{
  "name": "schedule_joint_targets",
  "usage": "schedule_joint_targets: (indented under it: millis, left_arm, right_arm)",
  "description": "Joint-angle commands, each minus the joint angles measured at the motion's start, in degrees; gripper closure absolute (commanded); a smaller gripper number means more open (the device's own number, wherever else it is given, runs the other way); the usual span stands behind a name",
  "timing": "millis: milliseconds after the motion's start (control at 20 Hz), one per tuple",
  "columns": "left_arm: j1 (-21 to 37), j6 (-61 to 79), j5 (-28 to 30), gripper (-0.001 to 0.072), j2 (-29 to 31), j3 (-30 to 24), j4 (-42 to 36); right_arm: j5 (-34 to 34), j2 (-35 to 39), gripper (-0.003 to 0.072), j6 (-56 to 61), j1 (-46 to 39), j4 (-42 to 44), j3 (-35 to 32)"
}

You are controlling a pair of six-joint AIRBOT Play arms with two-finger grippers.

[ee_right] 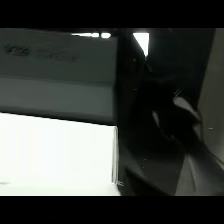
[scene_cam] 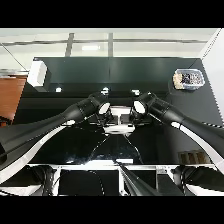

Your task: Fold the box and place the chain.

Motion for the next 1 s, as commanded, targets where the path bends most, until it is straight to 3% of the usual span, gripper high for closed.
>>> schedule_joint_targets:
  millis: [0,350,450,600,650,700,950]
  left_arm:
    - [0.0,-0.13,0.0,0.0683,0.02,0.04,-0.04]
    - [0.02,-0.13,0.02,0.0683,0.02,0.04,-0.02]
    - [0.0,-0.13,0.02,0.0683,0.02,0.04,-0.04]
    - [0.0,-0.13,-0.02,0.0683,0.02,0.04,-0.04]
    - [0.0,-0.13,-0.02,0.0683,0.02,0.04,-0.04]
    - [0.0,-0.13,-0.02,0.0684,0.02,0.04,-0.04]
    - [0.0,-0.13,-0.02,0.0684,0.02,0.04,-0.04]
  right_arm:
    - [0.94,-0.04,0.0375,1.03,0.0,-0.2,0.02]
    - [1.4,-0.94,0.0378,1.09,0.0,0.42,-0.33]
    - [1.42,-1.4,0.0458,1.07,0.0,0.87,-0.33]
    - [1.31,-2.08,0.0483,1.05,0.0,1.4,-0.33]
    - [1.29,-2.05,0.0644,1.03,0.0,1.38,-0.33]
    - [1.29,-2.05,0.0672,1.03,0.0,1.31,-0.33]
    - [1.38,-1.86,0.0666,0.98,-0.02,1.29,-0.31]
